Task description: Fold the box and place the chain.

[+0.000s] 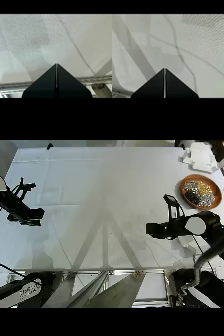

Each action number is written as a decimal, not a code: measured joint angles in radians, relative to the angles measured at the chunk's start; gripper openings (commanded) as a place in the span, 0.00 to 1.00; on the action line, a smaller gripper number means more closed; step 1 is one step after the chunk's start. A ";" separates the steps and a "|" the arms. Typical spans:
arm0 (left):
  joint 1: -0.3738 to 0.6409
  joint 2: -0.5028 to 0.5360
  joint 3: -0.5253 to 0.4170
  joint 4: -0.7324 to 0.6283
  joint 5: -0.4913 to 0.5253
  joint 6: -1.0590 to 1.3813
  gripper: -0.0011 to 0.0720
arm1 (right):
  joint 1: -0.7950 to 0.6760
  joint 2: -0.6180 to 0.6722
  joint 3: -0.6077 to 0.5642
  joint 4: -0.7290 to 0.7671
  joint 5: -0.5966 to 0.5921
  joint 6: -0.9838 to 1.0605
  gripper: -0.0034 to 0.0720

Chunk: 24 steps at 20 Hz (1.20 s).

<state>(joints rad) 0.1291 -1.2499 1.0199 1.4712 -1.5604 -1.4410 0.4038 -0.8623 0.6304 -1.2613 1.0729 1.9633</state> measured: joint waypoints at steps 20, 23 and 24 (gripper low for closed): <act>0.000 0.000 0.000 0.000 0.000 0.000 0.03 | -0.950 -0.090 0.301 -0.409 0.237 -0.549 0.71; 0.000 0.000 0.000 0.000 0.000 0.000 0.03 | -0.983 -0.226 0.314 -0.583 0.251 -0.594 0.83; 0.000 0.000 0.000 0.000 0.000 0.000 0.03 | -0.988 -0.269 0.319 -0.643 0.254 -0.600 0.83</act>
<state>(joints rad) 0.1291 -1.2499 1.0199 1.4715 -1.5608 -1.4410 -0.5846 -1.1313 0.9489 -1.9045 1.3266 1.3632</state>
